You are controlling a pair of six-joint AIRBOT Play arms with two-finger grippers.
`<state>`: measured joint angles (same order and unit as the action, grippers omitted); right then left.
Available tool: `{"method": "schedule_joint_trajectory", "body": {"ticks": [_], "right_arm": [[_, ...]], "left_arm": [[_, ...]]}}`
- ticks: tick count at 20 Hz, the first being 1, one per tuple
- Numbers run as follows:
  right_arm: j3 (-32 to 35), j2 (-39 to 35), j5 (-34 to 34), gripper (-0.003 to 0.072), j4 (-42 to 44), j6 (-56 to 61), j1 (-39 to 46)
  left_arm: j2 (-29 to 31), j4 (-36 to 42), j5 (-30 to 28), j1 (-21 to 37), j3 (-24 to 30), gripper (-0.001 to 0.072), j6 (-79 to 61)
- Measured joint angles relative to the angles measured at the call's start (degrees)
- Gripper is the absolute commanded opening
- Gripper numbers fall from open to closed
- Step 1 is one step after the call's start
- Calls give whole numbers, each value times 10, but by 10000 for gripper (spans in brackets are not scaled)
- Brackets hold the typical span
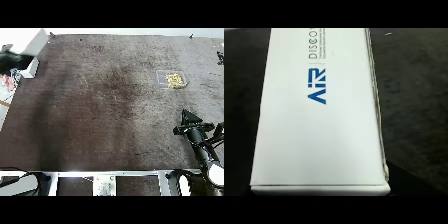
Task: Fold the box and place the chain.
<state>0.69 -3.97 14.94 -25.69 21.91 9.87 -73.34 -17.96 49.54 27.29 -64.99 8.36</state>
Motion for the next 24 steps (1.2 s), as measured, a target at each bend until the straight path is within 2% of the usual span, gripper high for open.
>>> {"method": "schedule_joint_trajectory", "body": {"ticks": [5, 8, 14, 19, 24], "right_arm": [[0, 0, 0, 8, 0, 0, 0], [0, 0, 0, 8, 0, 0, 0], [0, 0, 0, 8, 0, 0, 0], [0, 0, 0, 8, 0, 0, 0], [0, 0, 0, 8, 0, 0, 0]], "left_arm": [[74, -82, -38, 150, 136, 6, 65], [79, -124, -60, 191, 195, 6, 76], [39, -152, -76, 210, 232, 6, 28], [6, -156, -97, 178, 236, 6, -19], [-24, -148, -155, 160, 236, 6, -10]]}}
